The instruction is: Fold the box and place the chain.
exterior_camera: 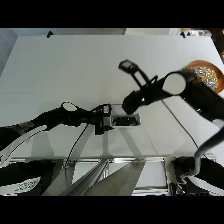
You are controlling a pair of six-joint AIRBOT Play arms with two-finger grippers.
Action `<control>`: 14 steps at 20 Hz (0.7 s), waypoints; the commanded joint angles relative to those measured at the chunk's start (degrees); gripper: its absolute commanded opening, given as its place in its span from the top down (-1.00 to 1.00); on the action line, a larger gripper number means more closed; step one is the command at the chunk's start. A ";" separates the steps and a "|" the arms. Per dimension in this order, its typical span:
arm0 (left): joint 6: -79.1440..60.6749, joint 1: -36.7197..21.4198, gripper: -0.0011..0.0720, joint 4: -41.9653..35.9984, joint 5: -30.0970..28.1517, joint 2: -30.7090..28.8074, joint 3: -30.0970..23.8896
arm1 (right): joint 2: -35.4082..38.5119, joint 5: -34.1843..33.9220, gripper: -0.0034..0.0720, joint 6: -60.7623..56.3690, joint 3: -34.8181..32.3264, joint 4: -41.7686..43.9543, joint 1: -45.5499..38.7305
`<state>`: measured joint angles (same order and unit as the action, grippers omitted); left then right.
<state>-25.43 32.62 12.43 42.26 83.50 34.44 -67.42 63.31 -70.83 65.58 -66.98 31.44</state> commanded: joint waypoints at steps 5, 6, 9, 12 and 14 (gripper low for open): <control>-0.02 -0.02 0.60 0.02 -0.02 -0.02 0.02 | -6.62 -1.86 0.86 13.99 6.38 -3.65 -3.41; -0.02 -0.02 0.60 0.02 -0.02 -0.02 0.02 | -8.66 -0.94 0.86 14.56 6.36 -3.65 -2.93; -0.02 -0.02 0.60 0.02 -0.02 -0.02 0.02 | -12.90 1.42 0.86 16.15 5.31 -3.63 -0.72; -0.02 -0.02 0.60 0.02 -0.02 -0.02 0.02 | -12.94 3.02 0.86 20.63 1.20 -3.67 2.64; -0.02 -0.02 0.60 0.02 -0.02 -0.02 0.02 | -12.94 5.70 0.86 21.70 0.72 -3.63 4.26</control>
